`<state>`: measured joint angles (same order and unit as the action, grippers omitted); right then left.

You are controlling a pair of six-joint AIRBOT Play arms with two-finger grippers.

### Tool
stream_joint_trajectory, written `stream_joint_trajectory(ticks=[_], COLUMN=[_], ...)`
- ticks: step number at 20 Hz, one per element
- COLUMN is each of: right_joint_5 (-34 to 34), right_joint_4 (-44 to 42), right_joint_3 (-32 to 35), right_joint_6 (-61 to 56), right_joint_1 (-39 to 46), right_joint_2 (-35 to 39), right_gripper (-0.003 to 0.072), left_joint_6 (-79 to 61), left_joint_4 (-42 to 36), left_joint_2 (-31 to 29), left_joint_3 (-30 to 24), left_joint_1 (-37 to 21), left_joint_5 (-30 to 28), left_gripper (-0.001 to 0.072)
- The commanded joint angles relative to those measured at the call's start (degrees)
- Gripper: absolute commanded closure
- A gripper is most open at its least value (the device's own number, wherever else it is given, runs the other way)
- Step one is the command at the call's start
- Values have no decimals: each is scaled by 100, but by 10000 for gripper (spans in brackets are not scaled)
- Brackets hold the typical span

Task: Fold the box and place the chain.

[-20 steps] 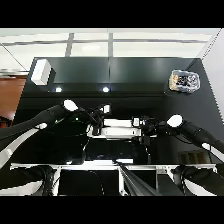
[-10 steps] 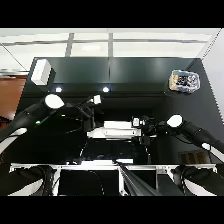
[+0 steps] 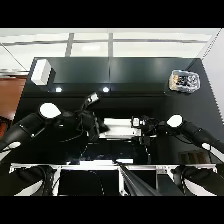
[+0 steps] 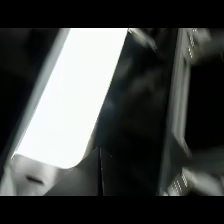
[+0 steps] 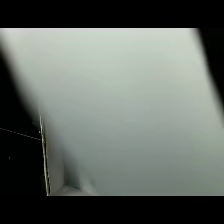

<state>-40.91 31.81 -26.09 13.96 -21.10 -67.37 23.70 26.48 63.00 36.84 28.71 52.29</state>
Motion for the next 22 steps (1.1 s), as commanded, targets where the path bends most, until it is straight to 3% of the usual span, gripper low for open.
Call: stream_joint_trajectory(ticks=[1, 4, 6, 12, 15, 18, 22], right_joint_5=[-2, -2, -2, -2, 0, -2, -2], right_joint_4=[0, -2, -2, -2, -2, -4, -2], right_joint_3=[2, 2, 2, 2, 2, 2, 2], right_joint_6=[0, -2, -2, -2, -2, -2, -2], right_joint_1=[2, 2, 2, 2, 2, 2, 2], right_joint_2=[-4, -4, -4, -4, -4, -4, -4], right_gripper=[210, 210, 210, 210, 210, 210, 210], left_joint_6=[-662, -1314, -1290, -824, -566, -380, -1547], left_joint_4=[-1836, -1869, -1392, -297, 297, 518, 640], left_joint_2=[308, 876, 1207, 1519, 1248, 455, -125], left_joint_3=[-260, -155, -42, 70, 330, 369, 28], left_joint_1=[153, 160, 160, 151, -85, -546, -1062], left_joint_5=[-1941, -2186, -2162, -1646, -1322, -981, 92], left_gripper=[681, 681, 682, 682, 683, 683, 657])
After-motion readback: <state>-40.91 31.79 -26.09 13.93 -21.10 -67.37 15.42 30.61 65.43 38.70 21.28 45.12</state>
